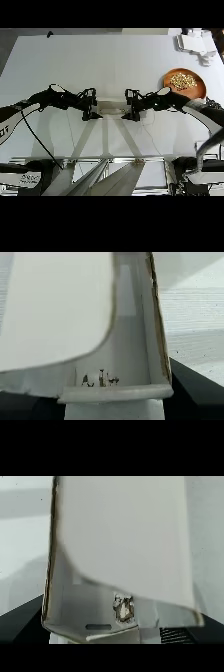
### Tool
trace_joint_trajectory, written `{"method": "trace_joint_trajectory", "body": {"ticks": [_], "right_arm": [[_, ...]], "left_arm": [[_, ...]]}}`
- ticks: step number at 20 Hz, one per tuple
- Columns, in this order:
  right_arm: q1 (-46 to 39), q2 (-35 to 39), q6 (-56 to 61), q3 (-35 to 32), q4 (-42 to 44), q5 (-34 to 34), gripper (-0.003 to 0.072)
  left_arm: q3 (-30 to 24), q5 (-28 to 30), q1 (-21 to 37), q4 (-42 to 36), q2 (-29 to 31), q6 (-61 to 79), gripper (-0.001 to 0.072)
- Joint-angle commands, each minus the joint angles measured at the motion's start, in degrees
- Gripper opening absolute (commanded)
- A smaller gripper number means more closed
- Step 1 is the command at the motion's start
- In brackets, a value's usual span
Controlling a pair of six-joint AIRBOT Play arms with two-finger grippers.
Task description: Fold the box and place the chain.
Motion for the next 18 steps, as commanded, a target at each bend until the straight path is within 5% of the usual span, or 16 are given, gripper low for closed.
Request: {"method": "trace_joint_trajectory", "body": {"ticks": [1, 8, 11, 14, 18], "right_arm": [[0.0, 3.3, 7.0, 0.0, -8.5, -0.1, 0.0674], [0.0, 13.9, 24.6, 0.0, -25.7, 1.4, 0.0622], [0.0, 18.7, 25.2, 0.0, -29.0, 5.3, 0.0267], [0.0, 22.7, 25.3, 0.0, -26.4, 7.9, 0.0010], [0.5, 22.9, 25.2, 0.0, -8.8, 6.1, 0.0005]], "left_arm": [[0.0, 0.2, 0.0, 0.0, 0.0, 0.0, 0.0375], [0.0, 0.2, 0.0, 0.0, 0.0, 0.0, 0.0375], [0.0, 0.2, 0.0, 0.0, 0.0, 0.0, 0.0375], [0.0, 0.2, 0.0, 0.0, 0.0, 0.0, 0.0375], [0.0, 0.2, 0.0, 0.0, 0.0, 0.0, 0.0375]]}}
